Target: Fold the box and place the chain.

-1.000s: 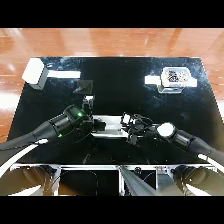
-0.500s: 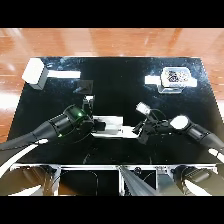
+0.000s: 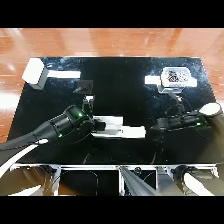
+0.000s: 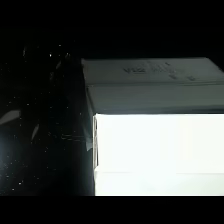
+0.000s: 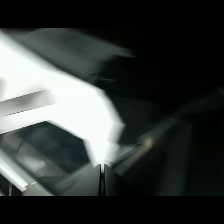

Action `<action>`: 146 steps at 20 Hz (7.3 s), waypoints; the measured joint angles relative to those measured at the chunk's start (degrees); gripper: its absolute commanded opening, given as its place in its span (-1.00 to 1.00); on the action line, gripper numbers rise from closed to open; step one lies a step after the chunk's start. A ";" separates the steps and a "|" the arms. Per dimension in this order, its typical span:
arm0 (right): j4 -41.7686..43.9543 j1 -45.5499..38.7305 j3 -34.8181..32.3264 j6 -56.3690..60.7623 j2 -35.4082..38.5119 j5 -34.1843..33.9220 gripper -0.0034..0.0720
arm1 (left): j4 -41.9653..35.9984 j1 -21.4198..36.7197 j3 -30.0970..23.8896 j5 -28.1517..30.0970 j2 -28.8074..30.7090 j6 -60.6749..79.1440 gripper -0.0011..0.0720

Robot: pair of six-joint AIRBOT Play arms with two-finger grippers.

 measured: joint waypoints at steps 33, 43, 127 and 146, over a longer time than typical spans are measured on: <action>20.57 22.95 -8.24 7.17 -5.86 -28.44 -0.81 | 2.97 0.00 4.00 3.45 -1.88 -2.29 -0.92; 27.56 25.18 -7.45 -0.20 -5.90 -27.82 -0.81 | 2.97 0.00 4.00 3.23 -1.88 -2.29 -0.92; -42.32 55.65 26.14 71.19 -22.10 -13.46 0.39 | 2.75 -1.40 4.04 2.58 -1.92 -2.47 -0.92; -41.53 55.41 26.16 69.16 -23.82 -13.62 0.39 | 2.32 -1.40 4.04 2.56 -1.95 -2.36 -0.92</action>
